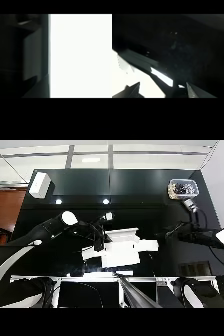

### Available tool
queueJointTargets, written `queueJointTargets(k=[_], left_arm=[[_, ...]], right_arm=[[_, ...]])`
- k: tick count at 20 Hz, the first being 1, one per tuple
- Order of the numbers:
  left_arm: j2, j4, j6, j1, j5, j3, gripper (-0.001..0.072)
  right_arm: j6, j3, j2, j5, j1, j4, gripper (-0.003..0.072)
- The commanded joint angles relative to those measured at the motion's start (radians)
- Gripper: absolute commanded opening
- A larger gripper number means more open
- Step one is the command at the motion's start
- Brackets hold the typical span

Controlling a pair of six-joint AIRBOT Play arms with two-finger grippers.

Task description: Fold the box and place the chain.

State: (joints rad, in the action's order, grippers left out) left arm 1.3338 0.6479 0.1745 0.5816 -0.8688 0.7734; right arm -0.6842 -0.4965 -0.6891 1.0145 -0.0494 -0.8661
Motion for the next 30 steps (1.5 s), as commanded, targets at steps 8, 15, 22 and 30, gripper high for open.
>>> queueJointTargets(k=[8, 15, 22, 30], left_arm=[[0.068, 0.069, -0.124, 0.034, 0.108, 0.002, 0.0029], [0.074, 0.103, -0.123, 0.034, 0.09, 0.002, 0.003], [0.074, 0.103, -0.123, 0.034, 0.079, 0.002, 0.003], [0.074, 0.103, -0.123, 0.034, 0.079, 0.002, 0.003]], right_arm=[[0.444, 0.148, -0.005, -0.145, 0.28, -0.043, 0.066], [0.518, 0.165, -0.039, -0.147, 0.485, -0.044, 0.066], [0.532, 0.165, -0.132, -0.255, 0.595, -0.011, 0.066], [0.531, 0.164, -0.155, -0.399, 0.674, 0.058, 0.066]])
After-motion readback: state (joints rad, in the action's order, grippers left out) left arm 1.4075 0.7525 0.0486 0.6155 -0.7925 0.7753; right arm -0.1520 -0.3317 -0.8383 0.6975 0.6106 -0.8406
